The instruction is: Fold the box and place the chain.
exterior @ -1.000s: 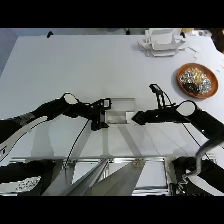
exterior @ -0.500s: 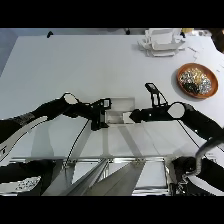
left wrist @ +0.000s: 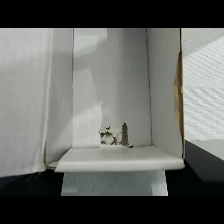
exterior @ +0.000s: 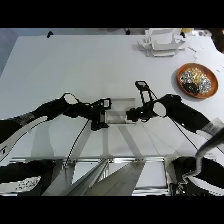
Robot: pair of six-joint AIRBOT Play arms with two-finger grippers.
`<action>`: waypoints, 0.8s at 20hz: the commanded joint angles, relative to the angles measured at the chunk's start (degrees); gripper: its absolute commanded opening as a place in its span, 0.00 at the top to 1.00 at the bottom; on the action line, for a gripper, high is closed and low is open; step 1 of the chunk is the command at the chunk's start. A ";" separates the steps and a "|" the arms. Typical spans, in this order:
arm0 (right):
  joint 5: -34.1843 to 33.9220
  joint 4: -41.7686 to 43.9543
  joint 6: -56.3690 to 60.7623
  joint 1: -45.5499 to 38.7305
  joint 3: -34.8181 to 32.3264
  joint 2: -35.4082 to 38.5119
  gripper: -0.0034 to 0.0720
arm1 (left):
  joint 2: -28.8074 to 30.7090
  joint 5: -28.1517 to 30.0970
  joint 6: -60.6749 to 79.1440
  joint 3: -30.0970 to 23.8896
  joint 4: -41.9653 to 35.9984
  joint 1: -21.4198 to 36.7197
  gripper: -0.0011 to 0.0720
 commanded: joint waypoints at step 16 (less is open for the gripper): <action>3.39 -10.10 16.41 4.85 4.00 -8.48 0.90 | 0.04 0.68 0.00 -0.02 0.00 0.00 0.74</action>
